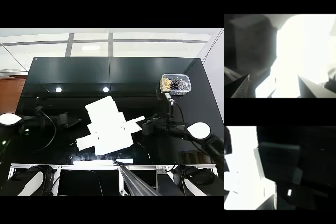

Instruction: Fold the box and place the chain.

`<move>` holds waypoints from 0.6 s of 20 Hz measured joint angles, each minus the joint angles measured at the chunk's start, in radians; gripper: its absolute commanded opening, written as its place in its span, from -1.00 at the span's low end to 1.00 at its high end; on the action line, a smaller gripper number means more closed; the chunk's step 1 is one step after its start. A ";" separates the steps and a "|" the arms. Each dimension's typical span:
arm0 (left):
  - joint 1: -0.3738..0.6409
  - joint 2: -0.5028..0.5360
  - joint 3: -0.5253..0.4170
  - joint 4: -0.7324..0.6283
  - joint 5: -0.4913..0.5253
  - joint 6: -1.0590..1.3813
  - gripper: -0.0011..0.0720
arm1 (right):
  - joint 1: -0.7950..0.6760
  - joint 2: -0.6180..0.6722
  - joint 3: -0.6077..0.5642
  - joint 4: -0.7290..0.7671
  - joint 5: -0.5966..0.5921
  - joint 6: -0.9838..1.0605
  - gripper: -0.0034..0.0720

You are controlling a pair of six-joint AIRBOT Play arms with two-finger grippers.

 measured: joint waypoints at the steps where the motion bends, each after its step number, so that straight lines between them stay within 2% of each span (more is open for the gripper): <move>1: -0.012 -0.047 -0.005 -0.038 0.000 0.060 0.95 | 0.019 0.004 -0.005 0.001 -0.020 0.002 -0.84; 7: -0.121 -0.313 0.014 -0.275 -0.007 0.409 0.95 | 0.063 0.013 -0.015 0.003 -0.056 0.008 -0.84; 10: -0.195 -0.418 0.085 -0.302 -0.034 0.523 0.94 | 0.068 0.014 -0.017 0.002 -0.048 0.009 -0.84; 12: -0.227 -0.480 0.151 -0.264 -0.092 0.568 0.90 | 0.069 0.015 -0.017 0.000 -0.039 0.009 -0.84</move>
